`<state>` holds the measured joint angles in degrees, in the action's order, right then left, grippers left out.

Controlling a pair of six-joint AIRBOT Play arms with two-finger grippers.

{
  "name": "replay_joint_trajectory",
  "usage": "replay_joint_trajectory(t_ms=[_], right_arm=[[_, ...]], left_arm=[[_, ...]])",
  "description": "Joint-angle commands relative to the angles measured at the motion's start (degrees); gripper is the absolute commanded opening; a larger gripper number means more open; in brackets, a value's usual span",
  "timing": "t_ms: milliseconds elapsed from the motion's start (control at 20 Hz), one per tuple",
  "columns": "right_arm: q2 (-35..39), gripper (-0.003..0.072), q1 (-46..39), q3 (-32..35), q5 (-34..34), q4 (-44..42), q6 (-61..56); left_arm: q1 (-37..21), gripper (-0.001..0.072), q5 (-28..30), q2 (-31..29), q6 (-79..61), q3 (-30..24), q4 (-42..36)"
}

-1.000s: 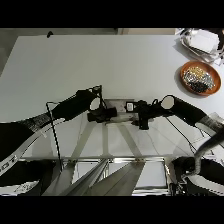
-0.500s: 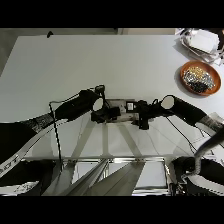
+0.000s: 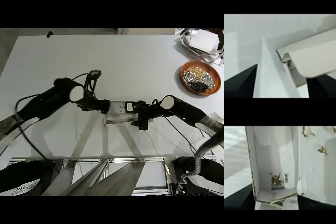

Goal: Fold the box and place the chain.

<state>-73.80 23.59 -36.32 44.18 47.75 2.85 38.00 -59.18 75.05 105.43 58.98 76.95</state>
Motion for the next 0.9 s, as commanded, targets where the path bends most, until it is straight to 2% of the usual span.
replay_joint_trajectory(t_ms=[0, 50, 150, 250, 300, 400, 550, 850], right_arm=[[0.0, 0.0280, 0.0, 0.0, -0.1, 0.0, 0.0], [0.0, 0.0280, 0.0, 0.0, -0.1, 0.0, 0.0], [0.0, 0.0280, 0.0, 0.0, -0.1, 0.0, 0.0], [0.0, 0.0280, 0.0, 0.0, -0.1, 0.0, 0.0], [0.0, 0.0280, 0.0, 0.0, -0.1, 0.0, 0.0], [0.0, 0.0280, 0.0, 0.0, -0.1, 0.0, 0.0], [0.0, 0.0280, 0.0, 0.0, -0.1, 0.0, 0.0], [0.0, 0.0280, 0.0, 0.0, -0.1, 0.0, 0.0]], left_arm=[[-5.7, 0.0678, -1.0, -6.5, -36.1, -2.4, -1.6], [-7.8, 0.0688, 0.2, -8.3, -50.0, -4.7, -5.2], [-12.3, 0.0687, 0.5, -10.6, -83.3, -10.9, -18.4], [-16.8, 0.0688, 0.8, -10.0, -115.6, -18.5, -31.8], [-18.2, 0.0689, 2.3, -8.7, -123.7, -21.3, -36.8], [-19.5, 0.0690, 4.7, -5.0, -129.2, -24.5, -43.3], [-19.1, 0.0697, 5.4, 0.9, -136.5, -24.7, -48.7], [-15.8, 0.0704, 11.2, 4.7, -138.6, -24.7, -56.3]])
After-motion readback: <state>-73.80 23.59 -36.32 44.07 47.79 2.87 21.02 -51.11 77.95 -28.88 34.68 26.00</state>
